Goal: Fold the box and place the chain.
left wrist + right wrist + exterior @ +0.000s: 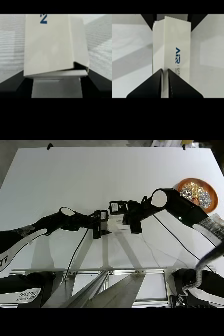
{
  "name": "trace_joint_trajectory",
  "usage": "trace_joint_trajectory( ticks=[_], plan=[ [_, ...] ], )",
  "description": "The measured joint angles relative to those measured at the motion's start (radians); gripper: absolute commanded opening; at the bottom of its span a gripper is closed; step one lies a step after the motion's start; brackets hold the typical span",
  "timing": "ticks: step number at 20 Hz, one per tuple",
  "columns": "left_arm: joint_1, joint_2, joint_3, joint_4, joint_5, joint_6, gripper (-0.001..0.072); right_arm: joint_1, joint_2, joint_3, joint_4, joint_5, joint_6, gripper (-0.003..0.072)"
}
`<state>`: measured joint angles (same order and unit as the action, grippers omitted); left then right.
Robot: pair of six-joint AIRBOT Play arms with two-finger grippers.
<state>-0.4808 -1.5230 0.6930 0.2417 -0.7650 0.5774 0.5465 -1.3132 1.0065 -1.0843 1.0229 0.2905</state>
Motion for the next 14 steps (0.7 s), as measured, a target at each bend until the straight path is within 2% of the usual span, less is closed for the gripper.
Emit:
trace_joint_trajectory(
  ticks=[14],
  plan=[
    [0.000,0.000,0.000,0.000,0.002,0.001,0.0011,0.000,0.010,-0.009,-0.008,-0.058,0.045,0.0051]
  ],
)
